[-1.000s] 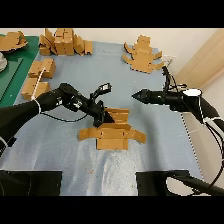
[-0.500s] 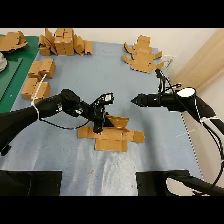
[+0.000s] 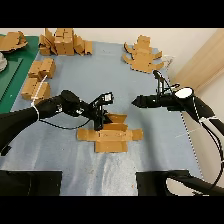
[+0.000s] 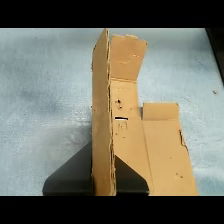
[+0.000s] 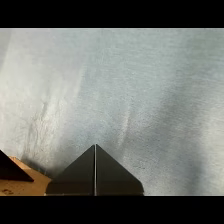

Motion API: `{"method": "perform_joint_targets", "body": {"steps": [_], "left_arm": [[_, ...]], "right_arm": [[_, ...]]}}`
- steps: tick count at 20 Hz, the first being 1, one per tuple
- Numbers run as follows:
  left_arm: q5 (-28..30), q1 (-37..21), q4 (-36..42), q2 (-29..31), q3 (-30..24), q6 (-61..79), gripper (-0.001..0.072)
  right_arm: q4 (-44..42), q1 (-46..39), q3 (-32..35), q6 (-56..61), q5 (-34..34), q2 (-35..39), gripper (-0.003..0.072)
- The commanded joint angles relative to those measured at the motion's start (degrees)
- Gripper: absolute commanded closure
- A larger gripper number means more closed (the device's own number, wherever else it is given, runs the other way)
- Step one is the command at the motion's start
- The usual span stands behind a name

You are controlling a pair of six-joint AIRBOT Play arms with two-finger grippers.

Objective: Fold the box.

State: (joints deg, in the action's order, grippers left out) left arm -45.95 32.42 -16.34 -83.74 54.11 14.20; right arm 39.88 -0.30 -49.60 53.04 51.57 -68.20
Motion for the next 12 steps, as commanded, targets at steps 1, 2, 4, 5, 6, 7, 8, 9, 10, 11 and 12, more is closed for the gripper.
{"method": "perform_joint_targets", "body": {"steps": [1, 2, 4, 5, 6, 7, 8, 9, 10, 11, 12], "left_arm": [[0.2, 0.0, 3.8, 0.0, -0.4, 2.0, 0.0699], [-0.3, 0.0, 4.9, 0.0, -0.6, 4.0, 0.0699], [-0.8, 0.0, 5.0, 0.0, -0.7, 5.5, 0.0699], [-0.8, 0.0, 5.0, 0.0, -0.9, 6.0, 0.0699], [-0.8, 0.0, 5.0, 0.0, -1.0, 6.6, 0.0699], [-0.8, 0.0, 5.1, 0.0, -1.1, 7.3, 0.0699], [-0.7, 0.0, 5.6, 0.0, -1.1, 7.9, 0.0699], [-0.6, 0.0, 6.6, 0.0, -1.1, 9.5, 0.0699], [-0.3, 0.0, 7.9, 0.1, -1.1, 11.7, 0.0699], [0.5, 0.0, 9.8, 0.0, -1.1, 13.7, 0.0699], [1.0, 0.0, 11.6, 0.0, -1.1, 14.8, 0.0699]], "right_arm": [[0.3, 0.1, 0.0, 0.1, 0.9, 0.1, 0.0683], [0.3, 0.1, 0.1, 0.1, 1.0, 0.1, 0.0683], [0.2, 0.1, 1.0, 0.1, 0.9, 0.1, 0.0682], [0.2, 0.1, 1.7, 0.1, 0.9, 0.1, 0.0683], [0.2, 0.1, 2.5, 0.1, 0.9, 0.1, 0.0682], [0.2, 0.1, 3.1, 0.1, 0.9, 0.1, 0.0683], [0.0, 0.1, 3.8, 0.1, 0.9, 0.1, 0.0683], [-0.6, 0.1, 4.2, 0.1, 0.8, 0.1, 0.0683], [-1.0, 0.1, 4.5, 0.1, 0.6, 0.1, 0.0683], [-1.7, 0.1, 4.5, 0.1, 0.3, 0.1, 0.0683], [-2.1, 0.1, 4.5, 0.1, -0.2, 0.1, 0.0683]]}}
